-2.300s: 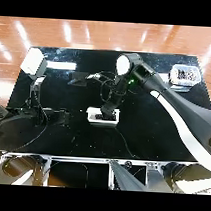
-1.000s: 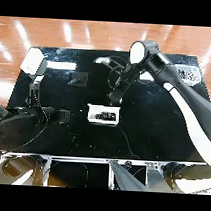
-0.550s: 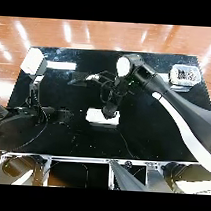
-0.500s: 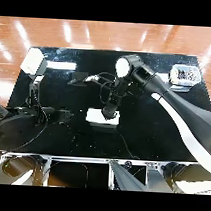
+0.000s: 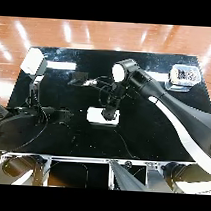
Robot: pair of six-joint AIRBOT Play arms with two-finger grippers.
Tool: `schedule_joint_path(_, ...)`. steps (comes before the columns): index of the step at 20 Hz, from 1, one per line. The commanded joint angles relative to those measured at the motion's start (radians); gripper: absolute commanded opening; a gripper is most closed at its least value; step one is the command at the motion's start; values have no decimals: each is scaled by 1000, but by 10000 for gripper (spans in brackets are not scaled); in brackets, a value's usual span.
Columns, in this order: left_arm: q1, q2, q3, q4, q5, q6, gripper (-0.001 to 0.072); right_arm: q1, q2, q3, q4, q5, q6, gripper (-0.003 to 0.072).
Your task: Fold the box and place the chain.
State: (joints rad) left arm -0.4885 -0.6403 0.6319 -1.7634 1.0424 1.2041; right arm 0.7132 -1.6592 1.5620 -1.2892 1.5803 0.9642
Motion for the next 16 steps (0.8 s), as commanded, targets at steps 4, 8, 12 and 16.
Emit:
schedule_joint_path(4,1,0,0,0,0,0,508,2,0,-1,-5,-32,-3,681)
schedule_joint_path(8,1,0,0,0,0,0,507,2,0,-1,-5,-33,-4,473)
schedule_joint_path(12,1,0,0,0,0,0,507,2,0,-1,-6,-38,-3,468)
schedule_joint_path(16,1,0,0,0,0,0,508,2,-1,-1,-7,-45,-3,463)
